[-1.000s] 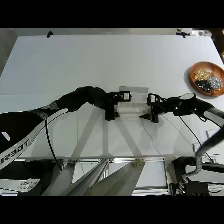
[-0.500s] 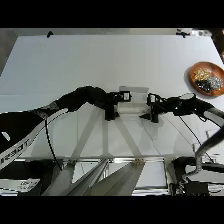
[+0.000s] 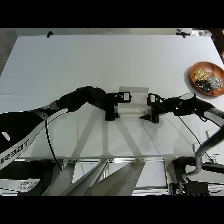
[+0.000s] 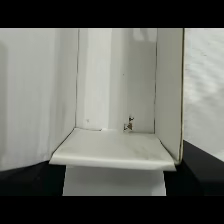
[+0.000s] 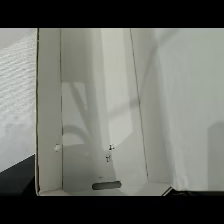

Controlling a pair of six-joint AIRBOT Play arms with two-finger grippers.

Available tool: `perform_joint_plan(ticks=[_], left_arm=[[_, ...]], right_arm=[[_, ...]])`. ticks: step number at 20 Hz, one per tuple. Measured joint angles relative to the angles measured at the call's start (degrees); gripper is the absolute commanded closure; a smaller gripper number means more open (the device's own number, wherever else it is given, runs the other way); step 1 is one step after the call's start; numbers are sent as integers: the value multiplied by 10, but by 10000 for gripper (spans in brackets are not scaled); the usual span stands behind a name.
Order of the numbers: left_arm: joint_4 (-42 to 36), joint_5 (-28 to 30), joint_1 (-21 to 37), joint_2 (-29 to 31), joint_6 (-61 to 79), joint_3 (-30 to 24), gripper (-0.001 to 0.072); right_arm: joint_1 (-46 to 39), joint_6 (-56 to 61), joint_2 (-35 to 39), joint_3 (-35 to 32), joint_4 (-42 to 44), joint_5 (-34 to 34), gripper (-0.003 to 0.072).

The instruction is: Fold the box and place the chain.

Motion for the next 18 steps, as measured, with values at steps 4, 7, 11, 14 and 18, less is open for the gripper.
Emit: perform_joint_plan(ticks=[4, 7, 11, 14, 18], left_arm=[[-2, 1, -1, -1, 2, 0, 314], [-2, -2, 0, -1, 0, 0, 314], [1, -4, 0, -1, 2, 0, 314], [1, -5, 0, -1, 1, 0, 314], [1, -6, 0, -1, 0, 0, 314]], right_arm=[[0, 75, 37, 0, -58, -1, -5], [0, 144, 80, 0, -114, -5, -6], [0, 248, 130, 0, -209, -2, -5], [0, 331, 167, 0, -287, 23, 7], [0, 404, 241, 0, -358, 59, 298]])
